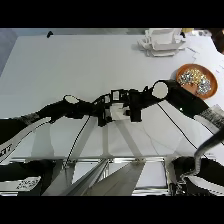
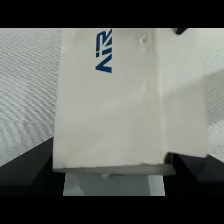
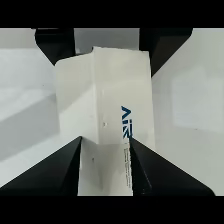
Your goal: Fold the box and place the chain.
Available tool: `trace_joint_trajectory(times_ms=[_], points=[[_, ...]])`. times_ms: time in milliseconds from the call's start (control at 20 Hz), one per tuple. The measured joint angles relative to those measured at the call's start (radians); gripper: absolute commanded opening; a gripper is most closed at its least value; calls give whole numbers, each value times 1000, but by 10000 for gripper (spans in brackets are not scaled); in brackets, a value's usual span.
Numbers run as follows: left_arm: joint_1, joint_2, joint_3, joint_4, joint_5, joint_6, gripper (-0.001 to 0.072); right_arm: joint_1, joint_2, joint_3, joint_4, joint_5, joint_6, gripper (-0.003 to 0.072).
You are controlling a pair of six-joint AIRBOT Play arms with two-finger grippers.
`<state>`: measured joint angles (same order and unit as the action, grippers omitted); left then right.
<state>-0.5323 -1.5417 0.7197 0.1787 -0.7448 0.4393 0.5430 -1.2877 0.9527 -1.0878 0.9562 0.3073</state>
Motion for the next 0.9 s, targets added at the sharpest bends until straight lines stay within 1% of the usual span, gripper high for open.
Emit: trace_joint_trajectory(times_ms=[50, 200, 300, 650, 900], points=[[0, 0, 0, 0, 0, -2, 252, 0, 0, 0, -8, -3, 3, 236], [0, 0, 0, -1, 2, -2, 252, 0, 0, 0, -24, -20, 7, 229], [0, 0, 0, -2, 4, -2, 252, 1, 0, 0, -30, -25, 8, 174], [1, 0, 0, -2, 3, 0, 252, 1, 17, 0, -40, -48, 14, 172], [1, 0, 0, -2, 5, -1, 252, 1, 5, -8, -42, -77, 26, 177]])
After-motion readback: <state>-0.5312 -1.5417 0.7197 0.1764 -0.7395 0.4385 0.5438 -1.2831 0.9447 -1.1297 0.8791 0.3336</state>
